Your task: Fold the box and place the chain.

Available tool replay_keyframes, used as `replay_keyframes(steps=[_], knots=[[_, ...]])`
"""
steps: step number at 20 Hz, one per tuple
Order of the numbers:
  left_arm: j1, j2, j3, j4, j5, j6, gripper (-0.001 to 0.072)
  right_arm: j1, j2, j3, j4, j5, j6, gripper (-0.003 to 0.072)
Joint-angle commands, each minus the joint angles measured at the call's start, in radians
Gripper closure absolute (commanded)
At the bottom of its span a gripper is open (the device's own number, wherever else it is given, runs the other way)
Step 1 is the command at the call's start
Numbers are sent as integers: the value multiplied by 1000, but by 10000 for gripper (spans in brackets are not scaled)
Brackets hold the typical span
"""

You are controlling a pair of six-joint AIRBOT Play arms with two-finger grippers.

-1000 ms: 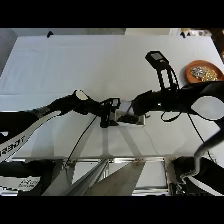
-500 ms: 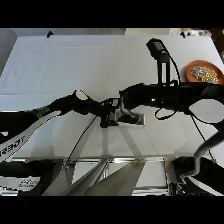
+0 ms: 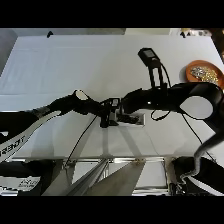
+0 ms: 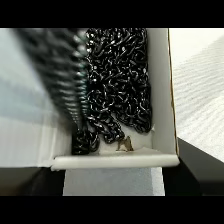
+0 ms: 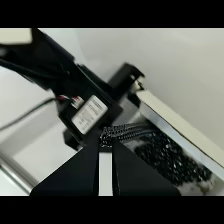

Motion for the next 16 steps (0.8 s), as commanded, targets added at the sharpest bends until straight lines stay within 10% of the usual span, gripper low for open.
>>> replay_keyframes(steps=[1, 16], knots=[[0, 1, 1, 0, 0, 0, 499, 1, -53, 0, -33, 101, -16, 667], [0, 1, 1, 0, 0, 0, 499, -2, -168, 31, -37, 187, -116, 555]])
